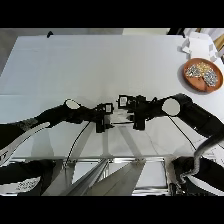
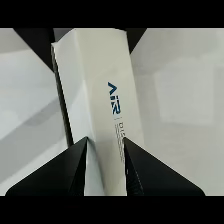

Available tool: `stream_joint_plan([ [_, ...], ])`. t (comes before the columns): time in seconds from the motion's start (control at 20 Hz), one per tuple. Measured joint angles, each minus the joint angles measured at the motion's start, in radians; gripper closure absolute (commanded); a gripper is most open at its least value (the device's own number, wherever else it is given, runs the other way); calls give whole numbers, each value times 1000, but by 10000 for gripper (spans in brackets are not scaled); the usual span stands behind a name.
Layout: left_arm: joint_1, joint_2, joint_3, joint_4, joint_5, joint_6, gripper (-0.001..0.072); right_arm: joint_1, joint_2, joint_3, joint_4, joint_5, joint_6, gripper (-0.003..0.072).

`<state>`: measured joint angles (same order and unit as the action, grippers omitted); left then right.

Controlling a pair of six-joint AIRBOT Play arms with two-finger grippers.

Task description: Fold the box and place the chain.

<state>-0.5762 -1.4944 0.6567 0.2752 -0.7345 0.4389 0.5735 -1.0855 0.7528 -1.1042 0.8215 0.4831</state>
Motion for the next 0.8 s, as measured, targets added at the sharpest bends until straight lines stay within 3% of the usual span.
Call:
stream_joint_plan([
  [0.7, 0, 0, 0, 3, -1, 4, 390, 0, 2, -70, 8, -31, 9, 459],
  [0.8, 0, 0, 0, 3, -3, 4, 390, 0, 2, -75, 11, -19, 10, 333],
])
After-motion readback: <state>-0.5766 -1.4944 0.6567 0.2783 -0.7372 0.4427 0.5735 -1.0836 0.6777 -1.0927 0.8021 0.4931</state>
